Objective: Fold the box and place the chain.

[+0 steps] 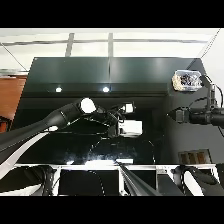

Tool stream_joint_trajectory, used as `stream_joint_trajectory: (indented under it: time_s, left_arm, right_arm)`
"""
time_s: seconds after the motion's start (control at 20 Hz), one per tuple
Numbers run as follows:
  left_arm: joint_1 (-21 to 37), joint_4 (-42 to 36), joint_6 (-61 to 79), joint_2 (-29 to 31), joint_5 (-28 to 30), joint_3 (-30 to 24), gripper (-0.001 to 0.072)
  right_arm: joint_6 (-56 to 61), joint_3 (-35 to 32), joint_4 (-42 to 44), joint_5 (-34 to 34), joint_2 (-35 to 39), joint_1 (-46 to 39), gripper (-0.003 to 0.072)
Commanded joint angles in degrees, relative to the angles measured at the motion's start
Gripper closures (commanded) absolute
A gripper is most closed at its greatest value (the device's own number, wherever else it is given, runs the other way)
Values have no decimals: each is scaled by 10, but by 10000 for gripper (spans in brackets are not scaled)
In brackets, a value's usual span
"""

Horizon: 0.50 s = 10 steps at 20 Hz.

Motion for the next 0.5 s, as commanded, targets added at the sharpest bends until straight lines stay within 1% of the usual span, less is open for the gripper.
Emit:
stream_joint_trajectory:
  time_s: [0.0, 0.15, 0.45]
  left_arm:
    - [-2, 7, -4, -3, 2, 2, 2]
    - [-2, 7, -9, -3, 12, 2, 1]
    - [-3, 7, -49, -13, 8, 5, 2]
  right_arm:
    - [-1, -4, 0, -3, 0, 0, 672]
    - [-1, -9, 0, -4, 0, 0, 672]
    - [0, -9, 0, -13, 0, 0, 672]
